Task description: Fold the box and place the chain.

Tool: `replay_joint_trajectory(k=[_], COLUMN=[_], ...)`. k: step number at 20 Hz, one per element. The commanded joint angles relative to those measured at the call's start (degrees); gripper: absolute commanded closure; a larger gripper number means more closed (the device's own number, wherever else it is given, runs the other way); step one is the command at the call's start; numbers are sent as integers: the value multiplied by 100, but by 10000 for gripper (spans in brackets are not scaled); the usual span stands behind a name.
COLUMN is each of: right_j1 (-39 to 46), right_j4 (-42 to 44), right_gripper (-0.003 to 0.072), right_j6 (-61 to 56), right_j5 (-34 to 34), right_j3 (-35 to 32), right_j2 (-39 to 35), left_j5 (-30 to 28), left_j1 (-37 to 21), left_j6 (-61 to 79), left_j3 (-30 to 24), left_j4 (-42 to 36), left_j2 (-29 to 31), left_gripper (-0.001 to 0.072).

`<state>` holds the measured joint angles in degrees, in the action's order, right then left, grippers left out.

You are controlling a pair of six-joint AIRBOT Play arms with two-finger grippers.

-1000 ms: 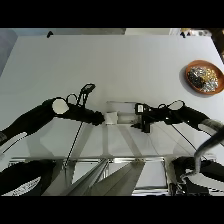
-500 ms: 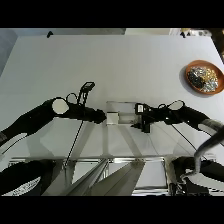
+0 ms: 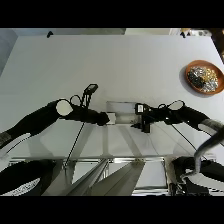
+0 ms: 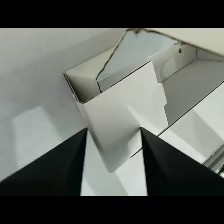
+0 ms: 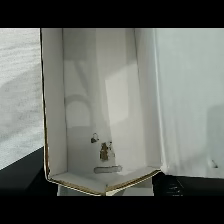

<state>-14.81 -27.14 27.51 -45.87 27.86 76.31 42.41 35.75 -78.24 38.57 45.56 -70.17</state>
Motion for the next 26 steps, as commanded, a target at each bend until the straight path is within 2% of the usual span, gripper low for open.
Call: replay_joint_trajectory(k=[1, 11, 15, 19, 24, 26], right_j1=[0, 0, 0, 0, 0, 0], right_j4=[0, 0, 0, 0, 0, 0], right_gripper=[284, 284, 284, 284, 284, 284], right_j6=[0, 0, 0, 0, 0, 0], right_j5=[0, -2, -2, -2, -2, -2], right_j3=[0, 0, 0, 0, 0, 0], right_j2=[-2, -2, -2, -2, -2, -2], left_j5=[0, -197, -210, -149, 551, 769], left_j1=[116, 413, 442, 575, 804, 804], left_j6=[-197, -914, -1626, -2087, -2542, -2957], left_j3=[79, 214, 251, 599, 1191, 1346], left_j4=[39, 334, 957, 1322, 1803, 2138], left_j2=[-107, -155, -155, -225, -809, -872], left_gripper=[257, 253, 253, 253, 253, 253])
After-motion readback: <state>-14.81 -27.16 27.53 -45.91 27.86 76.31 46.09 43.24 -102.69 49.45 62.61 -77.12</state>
